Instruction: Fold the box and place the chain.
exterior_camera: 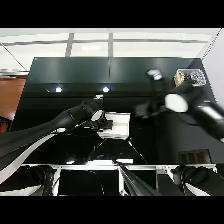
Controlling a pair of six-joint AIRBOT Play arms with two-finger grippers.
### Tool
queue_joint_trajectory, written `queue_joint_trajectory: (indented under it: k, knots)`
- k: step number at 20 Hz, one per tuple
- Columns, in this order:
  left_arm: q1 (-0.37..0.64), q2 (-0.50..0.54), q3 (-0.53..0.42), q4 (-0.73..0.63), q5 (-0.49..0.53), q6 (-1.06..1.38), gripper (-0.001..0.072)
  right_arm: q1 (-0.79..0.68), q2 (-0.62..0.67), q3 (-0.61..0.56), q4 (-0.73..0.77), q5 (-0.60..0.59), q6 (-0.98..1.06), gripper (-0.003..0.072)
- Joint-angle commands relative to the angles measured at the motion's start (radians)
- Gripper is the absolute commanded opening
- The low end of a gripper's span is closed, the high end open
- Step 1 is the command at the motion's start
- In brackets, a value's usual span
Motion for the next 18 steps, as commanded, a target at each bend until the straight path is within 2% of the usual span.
queue_joint_trajectory:
  k: [1,2,3,4,7,9,14,16,18]
  knots:
    - [0.001,0.001,0.0,0.0,-0.002,0.0,0.0031,-0.141,0.081,-0.006,-0.391,-0.043,-0.026,0.0295]
    - [0.001,0.001,0.0,0.0,-0.003,0.0,0.0031,-0.208,0.071,-0.021,-0.424,-0.097,-0.026,0.0297]
    - [0.001,0.001,0.0,0.0,-0.003,0.0,0.0031,-0.294,0.057,-0.041,-0.397,-0.17,-0.026,0.0429]
    - [0.001,0.001,0.0,0.0,-0.005,0.0,0.0031,-0.378,0.036,-0.061,-0.336,-0.235,-0.027,0.0698]
    - [0.001,0.001,0.0,0.0,0.004,0.0,0.0031,-0.602,-0.093,-0.067,-0.033,-0.393,-0.159,0.072]
    - [0.0,0.001,0.001,0.0,0.005,0.0,0.0031,-0.679,-0.188,-0.001,0.056,-0.431,-0.153,0.072]
    - [0.0,0.001,0.0,-0.004,-0.02,0.0,0.0031,-0.801,-0.513,0.41,0.171,-0.16,0.112,0.072]
    - [0.0,0.001,0.0,-0.005,-0.026,0.0,0.0031,-0.825,-0.62,0.539,0.241,-0.112,0.151,0.072]
    - [0.0,0.001,0.0,-0.004,-0.025,0.0,0.0031,-0.834,-0.703,0.629,0.286,-0.113,0.194,0.072]
